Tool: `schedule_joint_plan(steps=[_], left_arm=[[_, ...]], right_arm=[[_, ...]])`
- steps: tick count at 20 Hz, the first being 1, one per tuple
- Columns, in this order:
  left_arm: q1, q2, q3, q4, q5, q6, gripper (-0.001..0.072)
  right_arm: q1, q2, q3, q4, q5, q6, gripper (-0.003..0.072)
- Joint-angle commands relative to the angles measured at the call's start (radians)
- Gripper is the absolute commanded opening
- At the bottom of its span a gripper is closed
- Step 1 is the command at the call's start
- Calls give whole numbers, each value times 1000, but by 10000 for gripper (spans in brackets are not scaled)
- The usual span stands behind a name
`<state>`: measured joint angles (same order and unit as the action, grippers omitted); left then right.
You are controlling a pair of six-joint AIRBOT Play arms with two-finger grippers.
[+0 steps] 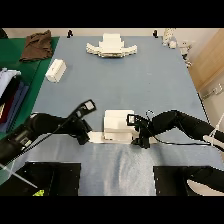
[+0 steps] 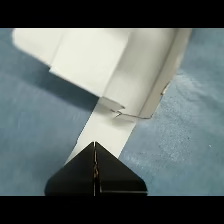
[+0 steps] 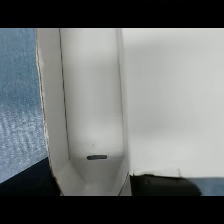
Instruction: Fold the box.
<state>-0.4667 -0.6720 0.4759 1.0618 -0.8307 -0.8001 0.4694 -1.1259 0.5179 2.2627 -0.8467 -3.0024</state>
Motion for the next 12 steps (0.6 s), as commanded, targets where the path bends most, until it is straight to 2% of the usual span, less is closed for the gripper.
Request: schedule_joint_plan(steps=[1, 4, 7, 9, 12], left_arm=[[135, 133, 4, 209, -151, -562, 16], [320, 67, 4, 146, -285, -591, 16], [449, -56, 3, -53, -311, -449, 16], [458, -159, 3, -173, -306, -380, 16], [381, -290, 2, -243, -241, -367, 16]], right_arm=[[0, -1, 0, 0, 0, 0, 550], [0, -1, 0, 0, 0, 0, 550], [0, -1, 0, 0, 0, 0, 550], [0, -1, 0, 0, 0, 0, 550], [0, -1, 0, 0, 0, 0, 550]])
